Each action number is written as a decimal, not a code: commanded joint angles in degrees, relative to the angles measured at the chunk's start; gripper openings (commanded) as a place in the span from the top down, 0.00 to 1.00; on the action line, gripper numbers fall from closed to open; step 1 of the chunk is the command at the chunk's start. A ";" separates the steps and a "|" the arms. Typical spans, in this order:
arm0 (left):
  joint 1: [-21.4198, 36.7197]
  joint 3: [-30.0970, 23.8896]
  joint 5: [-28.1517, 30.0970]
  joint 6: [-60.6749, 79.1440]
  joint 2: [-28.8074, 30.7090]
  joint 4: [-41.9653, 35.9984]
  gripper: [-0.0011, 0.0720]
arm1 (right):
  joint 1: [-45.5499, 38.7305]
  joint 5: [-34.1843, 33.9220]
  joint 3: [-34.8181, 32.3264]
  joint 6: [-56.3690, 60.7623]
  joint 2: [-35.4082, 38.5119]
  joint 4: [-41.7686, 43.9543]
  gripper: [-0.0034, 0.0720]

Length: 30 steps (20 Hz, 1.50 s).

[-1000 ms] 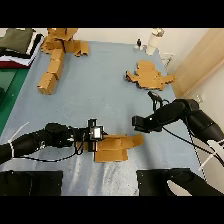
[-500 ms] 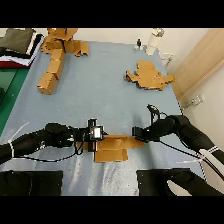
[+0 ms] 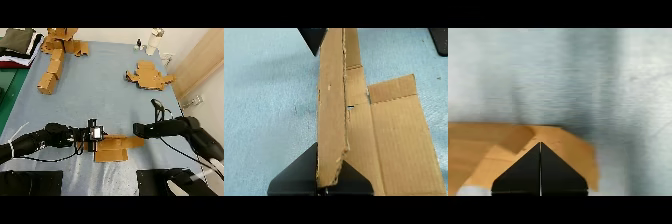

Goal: Fold the box.

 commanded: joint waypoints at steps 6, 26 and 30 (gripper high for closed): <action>0.00 0.02 0.00 0.02 -0.02 0.04 0.97 | -0.02 -24.00 -1.25 0.20 16.85 7.91 0.96; 0.00 0.02 0.02 0.02 -0.02 0.04 0.97 | 55.41 4.02 -7.98 -11.34 6.45 -30.80 0.95; 0.00 0.02 0.02 0.02 -0.02 0.04 0.97 | 56.65 5.03 -8.04 -10.93 4.09 -37.73 0.26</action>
